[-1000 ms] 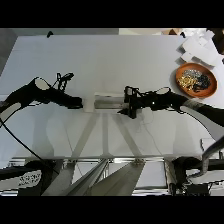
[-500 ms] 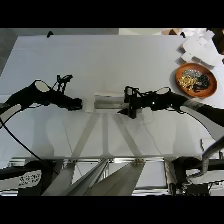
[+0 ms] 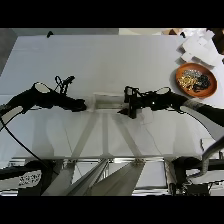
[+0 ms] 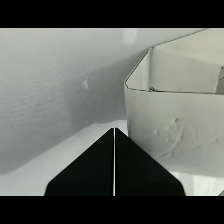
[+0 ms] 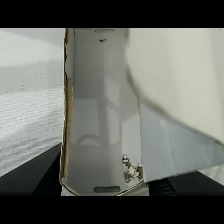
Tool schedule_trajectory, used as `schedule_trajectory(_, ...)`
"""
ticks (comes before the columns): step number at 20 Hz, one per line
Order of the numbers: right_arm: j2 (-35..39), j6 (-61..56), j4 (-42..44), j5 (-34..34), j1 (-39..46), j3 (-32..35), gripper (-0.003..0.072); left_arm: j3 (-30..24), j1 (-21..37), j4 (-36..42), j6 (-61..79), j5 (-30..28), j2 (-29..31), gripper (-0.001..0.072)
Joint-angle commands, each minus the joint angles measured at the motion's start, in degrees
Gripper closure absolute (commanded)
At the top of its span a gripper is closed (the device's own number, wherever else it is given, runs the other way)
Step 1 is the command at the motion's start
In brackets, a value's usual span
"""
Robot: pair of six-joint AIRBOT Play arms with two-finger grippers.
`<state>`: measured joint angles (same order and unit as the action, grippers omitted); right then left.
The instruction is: Fold the box and place the chain.
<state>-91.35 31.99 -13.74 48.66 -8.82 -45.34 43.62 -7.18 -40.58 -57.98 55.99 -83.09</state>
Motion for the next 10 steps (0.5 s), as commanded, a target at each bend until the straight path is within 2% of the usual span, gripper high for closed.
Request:
schedule_trajectory(1,0.0,0.0,0.0,0.0,0.0,0.0,0.0248,0.0,0.1,1.2,1.0,-0.3,0.8,0.0707)
schedule_trajectory(5,0.0,0.0,0.0,0.0,0.0,0.0,0.0248,0.0,0.1,2.5,1.0,0.1,1.6,0.0695)
schedule_trajectory(7,0.0,0.0,0.0,0.0,0.0,0.0,0.0248,0.0,0.1,4.7,1.3,0.7,1.6,0.0623)
schedule_trajectory(10,0.0,0.0,0.0,0.0,0.0,0.0,0.0248,0.0,0.1,7.8,3.1,2.1,1.6,0.0616)
